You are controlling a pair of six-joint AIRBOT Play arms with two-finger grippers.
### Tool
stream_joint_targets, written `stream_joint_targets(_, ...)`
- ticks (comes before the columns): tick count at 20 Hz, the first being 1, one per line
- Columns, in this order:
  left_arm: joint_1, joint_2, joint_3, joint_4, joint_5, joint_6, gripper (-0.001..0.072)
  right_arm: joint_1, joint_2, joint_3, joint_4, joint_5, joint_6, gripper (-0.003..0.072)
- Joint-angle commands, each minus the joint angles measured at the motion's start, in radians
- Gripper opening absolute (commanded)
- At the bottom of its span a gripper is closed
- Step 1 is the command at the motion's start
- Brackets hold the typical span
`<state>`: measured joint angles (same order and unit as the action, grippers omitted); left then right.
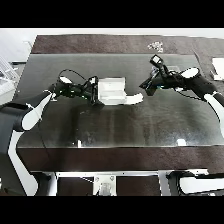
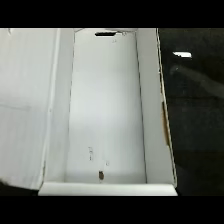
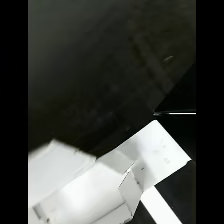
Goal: Fold the box and place the chain.
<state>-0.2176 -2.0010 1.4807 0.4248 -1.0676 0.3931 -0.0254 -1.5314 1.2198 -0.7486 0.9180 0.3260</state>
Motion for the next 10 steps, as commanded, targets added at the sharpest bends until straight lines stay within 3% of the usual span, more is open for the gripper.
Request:
stream_joint_targets(1,0.000,0.000,0.000,0.000,0.000,0.000,0.0487,-0.048,0.000,0.000,-0.144,-0.001,0.326,0.0015)
stream_joint_targets(6,0.000,0.000,0.000,0.000,-0.008,0.000,0.0487,-0.085,-0.056,0.001,-0.213,0.040,0.461,0.0012)
stream_joint_targets(10,0.000,0.000,0.000,0.000,-0.007,0.000,0.0487,-0.088,-0.161,0.016,-0.134,0.136,0.516,0.0014)
